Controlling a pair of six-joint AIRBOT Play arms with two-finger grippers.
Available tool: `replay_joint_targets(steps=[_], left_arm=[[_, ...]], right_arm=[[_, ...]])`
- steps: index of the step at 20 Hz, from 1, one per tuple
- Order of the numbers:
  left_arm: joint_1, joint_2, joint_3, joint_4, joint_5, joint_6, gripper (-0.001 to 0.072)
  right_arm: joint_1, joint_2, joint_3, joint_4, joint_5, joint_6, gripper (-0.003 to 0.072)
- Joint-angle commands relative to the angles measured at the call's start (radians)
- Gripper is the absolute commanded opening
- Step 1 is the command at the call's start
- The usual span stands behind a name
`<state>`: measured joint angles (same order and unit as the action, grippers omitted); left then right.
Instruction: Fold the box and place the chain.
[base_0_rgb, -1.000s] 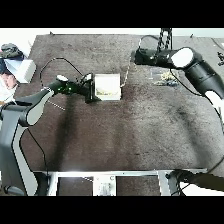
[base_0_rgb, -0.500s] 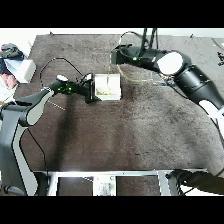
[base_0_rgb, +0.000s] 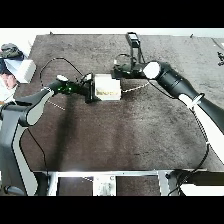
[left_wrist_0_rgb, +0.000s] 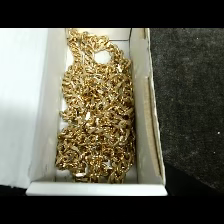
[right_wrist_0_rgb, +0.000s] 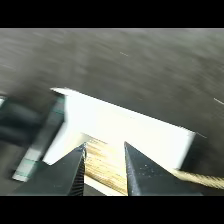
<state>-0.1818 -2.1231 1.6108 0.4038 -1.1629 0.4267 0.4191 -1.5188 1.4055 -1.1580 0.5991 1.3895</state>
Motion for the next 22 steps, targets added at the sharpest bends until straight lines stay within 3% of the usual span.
replay_joint_targets(steps=[1, 3, 5, 8, 16, 22], left_arm=[[0.000, 0.000, 0.000, 0.000, 0.000, 0.000, 0.0353], [0.000, 0.000, 0.000, 0.000, 0.000, 0.000, 0.0353], [0.000, 0.000, 0.000, 0.000, 0.000, 0.000, 0.0353], [0.000, 0.000, 0.000, 0.000, 0.000, 0.000, 0.0353], [0.000, 0.000, 0.000, 0.000, 0.000, 0.000, 0.0353], [0.000, 0.000, 0.000, 0.000, 0.000, 0.000, 0.0353]], right_arm=[[-0.135, -0.011, -0.048, -0.051, 0.067, 0.039, 0.0274], [-0.239, -0.023, -0.108, -0.050, 0.045, 0.087, 0.0274], [-0.330, -0.053, -0.172, -0.050, -0.051, 0.116, 0.0274], [-0.418, -0.134, -0.188, -0.005, -0.085, 0.142, 0.0274], [-0.428, -0.245, -0.186, 0.182, -0.279, 0.141, 0.0273], [-0.405, -0.276, -0.114, 0.229, -0.274, 0.107, 0.0273]])
